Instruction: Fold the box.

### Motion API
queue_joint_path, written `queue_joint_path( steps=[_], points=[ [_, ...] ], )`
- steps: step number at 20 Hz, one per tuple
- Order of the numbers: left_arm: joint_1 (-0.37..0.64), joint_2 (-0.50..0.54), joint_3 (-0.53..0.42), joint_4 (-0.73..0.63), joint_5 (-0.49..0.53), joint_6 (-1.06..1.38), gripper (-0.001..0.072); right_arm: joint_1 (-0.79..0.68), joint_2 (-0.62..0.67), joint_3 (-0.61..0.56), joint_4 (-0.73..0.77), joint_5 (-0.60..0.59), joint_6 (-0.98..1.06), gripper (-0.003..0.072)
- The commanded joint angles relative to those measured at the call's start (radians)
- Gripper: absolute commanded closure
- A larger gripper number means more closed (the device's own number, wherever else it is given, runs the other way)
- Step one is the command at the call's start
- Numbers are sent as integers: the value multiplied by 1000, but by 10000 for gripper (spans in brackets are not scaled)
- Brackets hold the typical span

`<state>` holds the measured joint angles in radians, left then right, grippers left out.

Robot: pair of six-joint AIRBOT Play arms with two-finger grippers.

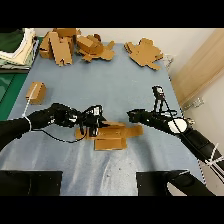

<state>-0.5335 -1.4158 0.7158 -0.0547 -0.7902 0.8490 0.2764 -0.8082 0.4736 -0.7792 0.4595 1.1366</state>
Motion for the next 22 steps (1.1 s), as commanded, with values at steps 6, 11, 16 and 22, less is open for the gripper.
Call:
queue_joint_path(
  steps=[6,11,16,22],
  points=[
    [-10,-10,-2,17,24,-10,696,0,1,1,-2,6,0,554],
    [41,-8,-2,3,-9,-57,696,0,2,1,-51,11,0,554],
    [48,-8,-2,8,-25,-64,696,37,7,1,-182,-3,66,557],
    [48,-9,-2,11,-29,-65,696,81,8,1,-352,25,135,558]
  ],
)
